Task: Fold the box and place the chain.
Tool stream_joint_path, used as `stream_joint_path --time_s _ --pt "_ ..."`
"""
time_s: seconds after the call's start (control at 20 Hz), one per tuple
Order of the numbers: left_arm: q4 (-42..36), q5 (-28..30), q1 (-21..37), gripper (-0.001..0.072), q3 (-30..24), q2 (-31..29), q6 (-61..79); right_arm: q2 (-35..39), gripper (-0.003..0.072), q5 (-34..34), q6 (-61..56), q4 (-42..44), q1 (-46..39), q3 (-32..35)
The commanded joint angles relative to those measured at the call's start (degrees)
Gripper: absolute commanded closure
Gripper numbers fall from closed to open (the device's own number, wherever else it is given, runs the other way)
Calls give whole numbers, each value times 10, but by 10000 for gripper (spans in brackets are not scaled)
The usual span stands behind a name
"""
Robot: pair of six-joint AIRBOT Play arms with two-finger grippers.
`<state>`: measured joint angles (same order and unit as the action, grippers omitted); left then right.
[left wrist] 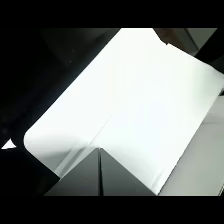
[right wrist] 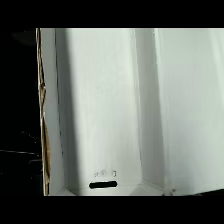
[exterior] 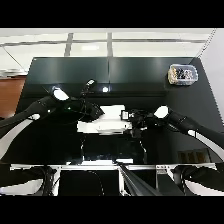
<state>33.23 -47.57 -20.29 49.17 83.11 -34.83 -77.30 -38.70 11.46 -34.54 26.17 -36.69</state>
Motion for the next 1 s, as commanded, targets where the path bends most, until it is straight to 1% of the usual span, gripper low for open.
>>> stream_joint_path --time_s 0.0,0.15,0.25,0.3,0.35,0.4,0.5,0.55,0.6,0.65,0.7,0.85,0.95 --pt "33 -26 23 690 23 -45 -1 0 670 0 0 0 0 0" --pt "70 -79 61 689 16 -133 -40 0 671 0 -1 0 0 0" --pt "65 -83 90 689 -17 -188 -77 0 670 0 -1 0 0 0" --pt "51 -78 100 687 -45 -209 -54 0 670 0 -1 0 0 0" --pt "42 -86 105 686 -69 -218 -12 0 671 0 -1 0 0 0" --pt "41 -109 105 686 -91 -219 43 0 670 0 -1 0 0 0" --pt "61 -155 102 685 -122 -210 185 0 670 0 0 0 0 0" --pt "69 -159 100 665 -131 -207 249 0 670 0 -1 0 0 0" --pt "72 -149 98 392 -140 -203 314 0 670 0 -1 0 0 0" --pt "73 -136 94 35 -145 -200 379 0 671 0 -1 0 0 0" --pt "75 -110 87 5 -147 -195 419 0 670 0 -1 0 0 0" --pt "104 -27 48 5 -147 -177 460 0 670 0 -1 0 0 0" --pt "115 0 17 12 -143 -166 460 0 670 0 -1 0 0 0"
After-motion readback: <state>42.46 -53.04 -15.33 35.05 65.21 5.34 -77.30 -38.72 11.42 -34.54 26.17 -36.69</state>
